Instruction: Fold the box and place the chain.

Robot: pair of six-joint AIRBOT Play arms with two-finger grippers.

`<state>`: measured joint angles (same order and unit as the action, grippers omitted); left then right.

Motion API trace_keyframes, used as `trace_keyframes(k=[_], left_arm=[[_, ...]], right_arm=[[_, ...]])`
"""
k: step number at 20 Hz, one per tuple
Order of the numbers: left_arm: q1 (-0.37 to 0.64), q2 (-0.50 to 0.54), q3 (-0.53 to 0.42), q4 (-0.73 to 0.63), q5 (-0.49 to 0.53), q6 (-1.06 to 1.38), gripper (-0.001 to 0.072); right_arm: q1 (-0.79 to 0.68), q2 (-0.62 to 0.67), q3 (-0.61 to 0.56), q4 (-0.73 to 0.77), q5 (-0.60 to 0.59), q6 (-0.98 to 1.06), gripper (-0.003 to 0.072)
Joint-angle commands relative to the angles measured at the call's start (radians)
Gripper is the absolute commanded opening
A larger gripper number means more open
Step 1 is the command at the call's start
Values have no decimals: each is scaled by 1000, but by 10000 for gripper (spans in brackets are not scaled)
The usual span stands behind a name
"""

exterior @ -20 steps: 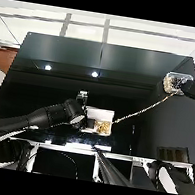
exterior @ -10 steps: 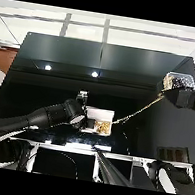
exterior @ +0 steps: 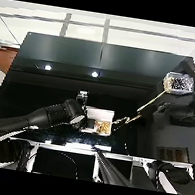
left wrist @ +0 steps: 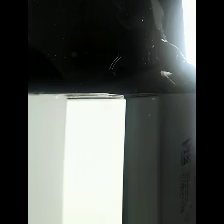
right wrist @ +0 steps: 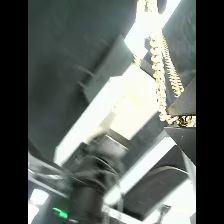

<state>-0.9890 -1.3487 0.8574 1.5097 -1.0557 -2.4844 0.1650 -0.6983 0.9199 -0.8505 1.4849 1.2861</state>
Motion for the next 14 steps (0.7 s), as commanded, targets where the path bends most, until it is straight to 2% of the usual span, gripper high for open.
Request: trace_keyframes(k=[1,4,8,14], left_arm=[[1,0,0,0,0,0,31],[1,0,0,0,0,0,31],[1,0,0,0,0,0,31],[1,0,0,0,0,0,31]], right_arm=[[84,0,-65,33,-16,0,33],[127,0,-103,93,-77,0,33],[194,-13,-117,98,-159,0,33],[220,-74,-117,143,-199,3,33]])
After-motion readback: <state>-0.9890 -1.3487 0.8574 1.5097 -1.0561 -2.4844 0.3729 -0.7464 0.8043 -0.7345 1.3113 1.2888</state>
